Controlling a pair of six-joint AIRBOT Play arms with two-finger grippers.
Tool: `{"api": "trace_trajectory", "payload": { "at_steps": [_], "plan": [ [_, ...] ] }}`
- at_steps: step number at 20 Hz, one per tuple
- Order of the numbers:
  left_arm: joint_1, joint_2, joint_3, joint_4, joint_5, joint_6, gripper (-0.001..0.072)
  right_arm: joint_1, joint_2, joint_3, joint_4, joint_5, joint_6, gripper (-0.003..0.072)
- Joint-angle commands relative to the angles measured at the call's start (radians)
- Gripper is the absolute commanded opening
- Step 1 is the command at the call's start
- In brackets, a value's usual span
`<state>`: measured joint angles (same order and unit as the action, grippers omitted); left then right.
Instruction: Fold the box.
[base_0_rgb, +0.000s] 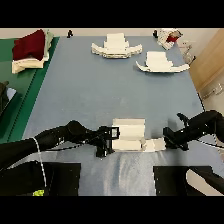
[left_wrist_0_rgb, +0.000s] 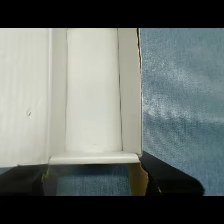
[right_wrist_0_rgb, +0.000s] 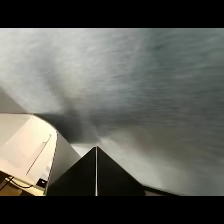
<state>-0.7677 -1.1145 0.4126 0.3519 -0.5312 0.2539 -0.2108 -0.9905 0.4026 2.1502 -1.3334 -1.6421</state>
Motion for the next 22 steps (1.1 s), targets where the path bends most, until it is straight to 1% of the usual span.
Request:
{"api": "trace_trajectory", "payload": {
  "at_steps": [1,4,7,8,9,11,12,13,14,17,20,22],
  "plan": [
    [0.001,0.000,0.001,0.000,0.000,0.000,0.0442,0.054,0.050,-0.024,0.098,0.015,-0.015,0.0002],
    [0.001,0.000,0.001,0.000,0.000,0.000,0.0442,0.098,0.123,-0.014,0.151,0.017,-0.015,0.0002],
    [0.001,0.000,0.001,0.000,0.000,0.000,0.0442,0.117,0.201,0.009,0.160,0.020,-0.015,0.0008],
    [0.001,0.000,0.001,0.000,0.000,0.000,0.0442,0.118,0.221,0.015,0.164,0.019,-0.016,0.0112],
    [0.001,0.000,0.001,0.000,0.000,0.000,0.0442,0.118,0.237,0.018,0.170,0.018,-0.016,0.0231],
    [0.001,0.000,0.001,0.000,0.000,0.000,0.0442,0.126,0.244,0.018,0.173,0.015,-0.017,0.0247],
    [0.001,0.000,0.001,0.000,0.000,0.000,0.0442,0.149,0.243,0.018,0.173,0.018,-0.017,0.0351],
    [0.001,0.000,0.001,0.000,0.000,0.000,0.0442,0.181,0.243,0.018,0.174,0.021,-0.017,0.0438],
    [0.001,0.000,0.001,0.000,0.000,0.000,0.0442,0.219,0.243,0.018,0.169,0.038,-0.016,0.0437],
    [0.001,0.000,0.001,0.000,0.000,0.000,0.0442,0.337,0.237,0.018,0.149,0.127,-0.008,0.0405],
    [0.001,0.000,0.001,0.000,0.000,0.000,0.0442,0.427,0.204,0.018,0.143,0.179,0.004,0.0404],
    [0.001,0.000,0.001,0.000,0.000,0.000,0.0442,0.494,0.182,0.020,0.106,0.235,0.056,0.0394]
  ]
}}
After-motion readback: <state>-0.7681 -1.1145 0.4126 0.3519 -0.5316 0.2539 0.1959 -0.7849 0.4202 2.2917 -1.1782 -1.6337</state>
